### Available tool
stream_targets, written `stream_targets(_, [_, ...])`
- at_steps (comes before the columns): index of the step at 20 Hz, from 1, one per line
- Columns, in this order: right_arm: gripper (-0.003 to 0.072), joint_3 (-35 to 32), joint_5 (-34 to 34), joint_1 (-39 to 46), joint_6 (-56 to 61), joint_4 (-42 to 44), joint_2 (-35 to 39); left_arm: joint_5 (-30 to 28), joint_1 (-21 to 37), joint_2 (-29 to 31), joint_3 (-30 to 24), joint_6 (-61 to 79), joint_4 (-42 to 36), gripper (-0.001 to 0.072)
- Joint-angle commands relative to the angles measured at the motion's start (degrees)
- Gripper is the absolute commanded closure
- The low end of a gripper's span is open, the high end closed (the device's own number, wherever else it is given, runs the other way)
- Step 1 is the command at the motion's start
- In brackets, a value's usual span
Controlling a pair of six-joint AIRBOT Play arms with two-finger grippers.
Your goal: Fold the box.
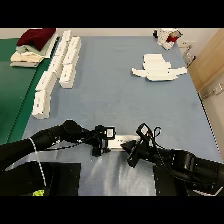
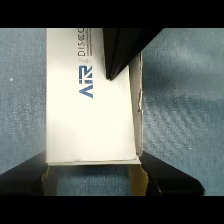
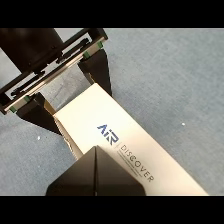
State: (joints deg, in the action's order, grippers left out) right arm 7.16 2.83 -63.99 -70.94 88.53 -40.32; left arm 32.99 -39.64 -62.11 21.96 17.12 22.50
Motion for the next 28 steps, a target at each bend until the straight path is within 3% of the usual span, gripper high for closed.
stream_targets(1, [0.067, -0.04, 2.67, -0.04, 0.02, 0.02, -0.04, 0.0, -0.02, 0.0, 0.07, -0.02, 0.0, 0.0254])
stream_targets(7, [0.067, 0.13, 0.92, -0.04, 0.02, 0.0, 0.09, 0.0, -0.02, 0.0, 0.07, -0.02, 0.0, 0.0254])
stream_targets(15, [0.067, 2.25, 2.1, 0.35, 0.0, -2.32, 6.49, 0.0, -0.02, 0.0, 0.07, -0.02, 0.0, 0.0254])
stream_targets(22, [0.0681, 13.88, 22.34, 3.45, -2.1, -10.51, 6.14, 0.0, -0.02, 0.0, 0.07, -0.02, 0.0, 0.0254])
stream_targets(25, [0.0684, 21.4, 34.93, 7.5, -11.13, -9.03, 3.02, 0.0, -0.02, 0.0, 0.07, -0.02, 0.0, 0.0254])
stream_targets(28, [0.0685, 29.94, 44.81, 14.69, -23.65, -1.09, -2.86, 0.0, -0.02, 0.0, 0.07, -0.02, 0.0, 0.0254])
